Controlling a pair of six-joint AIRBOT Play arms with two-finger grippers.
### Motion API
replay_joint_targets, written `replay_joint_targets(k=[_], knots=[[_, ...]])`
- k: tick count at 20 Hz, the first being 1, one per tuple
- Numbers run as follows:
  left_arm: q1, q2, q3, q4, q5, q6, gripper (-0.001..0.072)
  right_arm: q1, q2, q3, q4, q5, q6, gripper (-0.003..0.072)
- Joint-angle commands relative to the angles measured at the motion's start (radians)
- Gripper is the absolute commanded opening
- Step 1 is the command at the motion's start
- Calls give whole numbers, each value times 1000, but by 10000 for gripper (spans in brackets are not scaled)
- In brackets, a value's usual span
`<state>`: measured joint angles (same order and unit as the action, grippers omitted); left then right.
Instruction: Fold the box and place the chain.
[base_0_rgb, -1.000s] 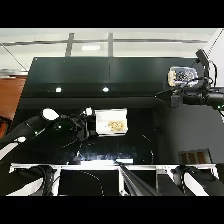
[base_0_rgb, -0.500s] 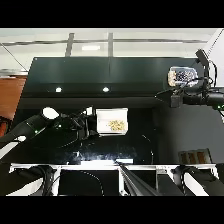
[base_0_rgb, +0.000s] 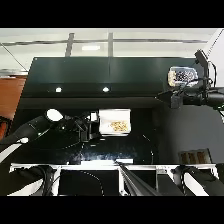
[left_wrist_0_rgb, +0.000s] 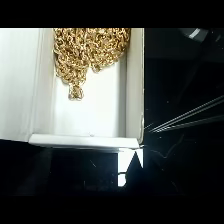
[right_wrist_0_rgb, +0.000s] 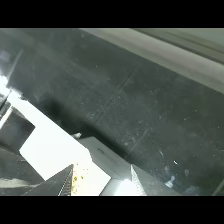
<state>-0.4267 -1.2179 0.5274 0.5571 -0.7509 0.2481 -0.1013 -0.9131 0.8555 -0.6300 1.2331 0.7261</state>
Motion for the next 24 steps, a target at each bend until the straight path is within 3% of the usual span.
replay_joint_targets(k=[1, 9, 20, 22, 23, 24], knots=[[-15, 0, 1, 0, 49, -15, 707, 0, -1, 0, -11, 1, 1, 433], [-15, -3, 32, 11, -11, -58, 701, 0, -1, 0, -11, 1, 0, 433], [-37, -52, 32, -23, 26, -40, 686, 1, -4, 0, -11, 1, 1, 433], [-46, -52, 32, -23, 32, -40, 665, 22, -9, -3, -20, -11, 0, 433], [-46, -52, 32, -23, 32, -39, 580, 43, -13, -5, -21, -18, 0, 435], [-46, -52, 32, -23, 33, -39, 510, 69, -17, -5, -26, -30, 2, 525]])
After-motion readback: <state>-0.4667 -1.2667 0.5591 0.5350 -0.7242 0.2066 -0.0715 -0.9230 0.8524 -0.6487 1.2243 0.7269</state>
